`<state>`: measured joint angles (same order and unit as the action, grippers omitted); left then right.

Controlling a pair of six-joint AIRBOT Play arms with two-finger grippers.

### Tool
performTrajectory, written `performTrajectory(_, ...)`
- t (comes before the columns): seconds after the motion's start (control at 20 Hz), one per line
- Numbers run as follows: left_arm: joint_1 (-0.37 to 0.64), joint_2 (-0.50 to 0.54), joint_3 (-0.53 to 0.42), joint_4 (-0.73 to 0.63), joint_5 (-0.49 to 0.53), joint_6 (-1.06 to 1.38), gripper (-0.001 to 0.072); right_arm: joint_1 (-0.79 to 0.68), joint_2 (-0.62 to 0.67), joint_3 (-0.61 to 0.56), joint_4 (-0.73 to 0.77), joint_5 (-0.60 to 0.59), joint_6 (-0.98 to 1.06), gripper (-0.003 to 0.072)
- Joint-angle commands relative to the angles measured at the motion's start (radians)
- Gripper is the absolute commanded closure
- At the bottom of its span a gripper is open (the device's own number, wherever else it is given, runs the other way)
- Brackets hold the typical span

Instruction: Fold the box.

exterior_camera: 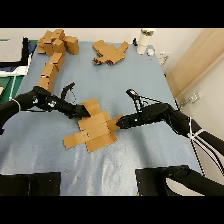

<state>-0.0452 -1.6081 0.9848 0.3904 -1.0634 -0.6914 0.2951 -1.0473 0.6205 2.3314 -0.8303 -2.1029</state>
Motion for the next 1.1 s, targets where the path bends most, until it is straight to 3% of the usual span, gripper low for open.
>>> performTrajectory(0.0, -0.004, -0.047, 0.005, -0.176, -0.018, 0.132, 0.001, 0.0, 0.003, -0.001, 0.004, -0.007, 0.001, 0.0685)
performTrajectory(0.1, -0.003, -0.048, 0.008, -0.181, -0.046, 0.167, 0.014, 0.0, 0.003, -0.001, 0.003, -0.01, 0.001, 0.0684)
performTrajectory(0.25, -0.003, -0.048, 0.008, -0.181, -0.084, 0.195, 0.0148, 0.0, 0.002, -0.001, 0.003, -0.009, 0.002, 0.0685)
performTrajectory(0.35, -0.003, -0.048, 0.008, -0.181, -0.099, 0.225, 0.0415, 0.0, 0.002, -0.001, 0.002, -0.008, 0.002, 0.0685)
performTrajectory(0.4, -0.005, -0.048, 0.008, -0.18, -0.1, 0.236, 0.0477, 0.0, 0.002, -0.001, 0.003, -0.009, 0.002, 0.0684)
performTrajectory(0.55, -0.005, -0.049, 0.008, -0.18, -0.1, 0.258, 0.0501, 0.0, 0.002, -0.002, 0.003, -0.009, 0.002, 0.0684)
performTrajectory(0.6, -0.005, -0.049, 0.008, -0.18, -0.1, 0.266, 0.0656, 0.0, 0.002, -0.002, 0.003, -0.01, 0.002, 0.0684)
performTrajectory(0.85, -0.005, -0.049, 0.009, -0.181, -0.122, 0.295, 0.0696, 0.0, 0.002, -0.002, 0.003, -0.014, 0.002, 0.0682)
performTrajectory(0.9, -0.005, -0.049, 0.012, -0.181, -0.126, 0.302, 0.0696, 0.0, 0.002, -0.002, 0.003, -0.014, 0.001, 0.0633)
performTrajectory(1.0, -0.005, -0.049, 0.022, -0.182, -0.126, 0.322, 0.0698, -0.002, 0.002, -0.001, 0.003, -0.011, 0.002, 0.0328)
performTrajectory(1.05, -0.006, -0.049, 0.029, -0.182, -0.127, 0.34, 0.0698, -0.002, 0.003, 0.0, -0.004, -0.002, 0.002, 0.0231)
